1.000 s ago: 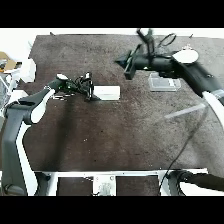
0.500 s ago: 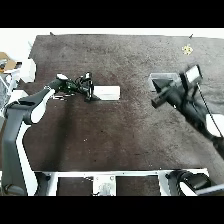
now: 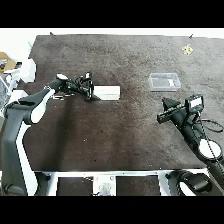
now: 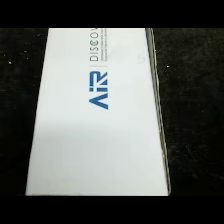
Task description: Fold the box and place the chain.
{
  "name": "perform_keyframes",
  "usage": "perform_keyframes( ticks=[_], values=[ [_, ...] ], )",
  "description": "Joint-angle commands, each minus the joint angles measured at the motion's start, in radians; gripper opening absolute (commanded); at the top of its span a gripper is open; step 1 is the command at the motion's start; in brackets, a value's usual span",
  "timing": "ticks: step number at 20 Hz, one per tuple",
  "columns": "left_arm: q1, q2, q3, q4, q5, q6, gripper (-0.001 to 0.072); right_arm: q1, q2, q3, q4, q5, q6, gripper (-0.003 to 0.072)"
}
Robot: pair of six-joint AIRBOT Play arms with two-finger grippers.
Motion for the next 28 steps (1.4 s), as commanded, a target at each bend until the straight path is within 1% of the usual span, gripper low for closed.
perform_keyframes(
  ticks=[1,2,4,6,9,10,11,12,14,15,16,18,21,25,28],
  values=[
    [0.001,0.03,0.005,-0.032,0.023,-0.103,0.0012,0.0,0.007,-0.012,0.004,-0.014,0.0,0.0003],
    [0.001,0.058,0.005,-0.036,0.06,-0.145,0.0011,0.0,0.007,-0.012,0.004,-0.013,0.0,0.0002],
    [0.009,0.142,0.004,-0.034,0.177,-0.231,0.0011,0.0,0.007,-0.012,0.004,-0.013,0.0,0.0003],
    [0.037,0.243,0.004,-0.031,0.343,-0.358,0.001,0.0,0.007,-0.012,0.004,-0.013,0.0,0.0002],
    [0.119,0.376,0.004,0.002,0.63,-0.599,0.0011,0.0,0.007,-0.013,0.004,-0.013,0.0,0.0002],
    [0.152,0.404,0.004,0.029,0.708,-0.67,0.0011,0.0,0.006,-0.013,0.004,-0.013,0.0,0.0002],
    [0.19,0.425,0.004,0.066,0.764,-0.743,0.0011,0.0,0.006,-0.013,0.004,-0.013,0.0,0.0003],
    [0.231,0.431,0.004,0.108,0.79,-0.826,0.0011,0.0,0.006,-0.013,0.004,-0.013,0.0,0.0003],
    [0.308,0.43,-0.013,0.211,0.771,-1.017,0.001,0.0,0.006,-0.013,0.004,-0.013,0.0,0.0002],
    [0.341,0.43,-0.041,0.27,0.778,-1.133,0.001,0.0,0.006,-0.013,0.004,-0.013,0.0,0.0003],
    [0.365,0.43,-0.076,0.299,0.798,-1.207,0.001,0.0,0.006,-0.013,0.004,-0.013,0.0,0.0003],
    [0.391,0.426,-0.158,0.307,0.84,-1.228,0.001,0.0,0.006,-0.013,0.004,-0.013,0.0,0.0002],
    [0.389,0.397,-0.249,0.321,0.904,-1.226,0.001,0.0,0.006,-0.013,0.005,-0.009,0.001,0.0003],
    [0.386,0.336,-0.265,0.321,0.926,-1.217,0.001,0.0,0.006,-0.013,0.005,-0.003,0.001,0.0002],
    [0.378,0.32,-0.264,0.32,0.976,-1.135,0.001,0.001,0.006,-0.013,0.005,0.006,0.001,0.0003]
  ],
)
